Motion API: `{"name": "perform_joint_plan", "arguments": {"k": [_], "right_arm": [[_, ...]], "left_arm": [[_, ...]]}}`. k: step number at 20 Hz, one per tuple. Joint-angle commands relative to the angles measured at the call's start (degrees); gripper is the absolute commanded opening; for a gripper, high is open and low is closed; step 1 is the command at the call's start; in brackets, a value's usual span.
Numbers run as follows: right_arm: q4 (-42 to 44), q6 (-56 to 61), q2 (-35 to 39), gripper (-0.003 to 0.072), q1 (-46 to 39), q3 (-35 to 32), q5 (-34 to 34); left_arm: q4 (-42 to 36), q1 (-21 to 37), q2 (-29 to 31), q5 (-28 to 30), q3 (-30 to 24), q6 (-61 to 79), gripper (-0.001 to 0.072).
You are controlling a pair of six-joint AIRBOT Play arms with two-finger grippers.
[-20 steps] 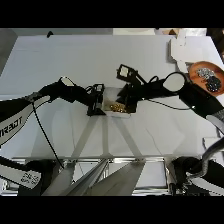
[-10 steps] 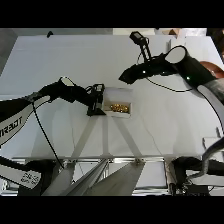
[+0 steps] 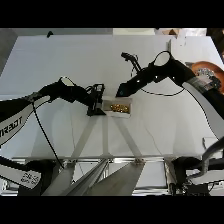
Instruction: Fold the box and place the chain.
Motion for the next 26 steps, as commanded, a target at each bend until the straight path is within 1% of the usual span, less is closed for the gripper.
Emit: {"name": "perform_joint_plan", "arguments": {"k": [1,4,5,6,8,11,13,15,17,20,26], "right_arm": [[-4.13,-3.48,2.45,0.0302,2.12,-0.83,0.7],[-11.52,-3.85,6.64,0.0304,3.93,-4.66,-5.79],[-13.44,-3.87,7.85,0.0333,4.5,-6.4,-7.65],[-14.99,-4.35,9.16,0.034,5.11,-8.46,-10.32],[-16.85,-4.74,11.26,0.0341,6.43,-11.91,-15.93],[-17.03,-7.13,14.12,0.0341,8.55,-15.04,-21.84],[-17.03,-7.58,15.26,0.0341,9.57,-15.74,-23.69],[-17.0,-7.61,15.54,0.0341,10.6,-15.85,-24.06],[-17.0,-10.4,15.76,0.0341,12.04,-16.2,-25.24],[-16.98,-14.88,16.61,0.0341,14.29,-18.21,-29.29],[-17.05,-19.52,16.68,0.0341,15.93,-21.33,-34.99]], "left_arm": [[0.02,0.0,-0.04,0.0,0.0,0.0,0.038],[0.02,0.0,-0.04,0.0,0.0,0.0,0.038],[0.02,0.0,-0.02,-0.02,0.0,0.0,0.038],[0.02,0.0,-0.02,0.0,0.0,0.0,0.038],[0.02,0.0,-0.04,0.0,0.0,0.0,0.038],[0.02,0.0,-0.04,0.0,0.0,0.0,0.038],[0.02,0.0,-0.02,-0.02,0.0,0.0,0.038],[0.02,0.0,-0.02,0.0,0.0,0.0,0.038],[0.02,0.0,-0.04,0.02,0.0,0.0,0.038],[0.02,0.0,-0.04,-0.02,0.0,0.0,0.038],[0.02,0.0,-0.02,-0.02,0.0,0.0,0.038]]}}
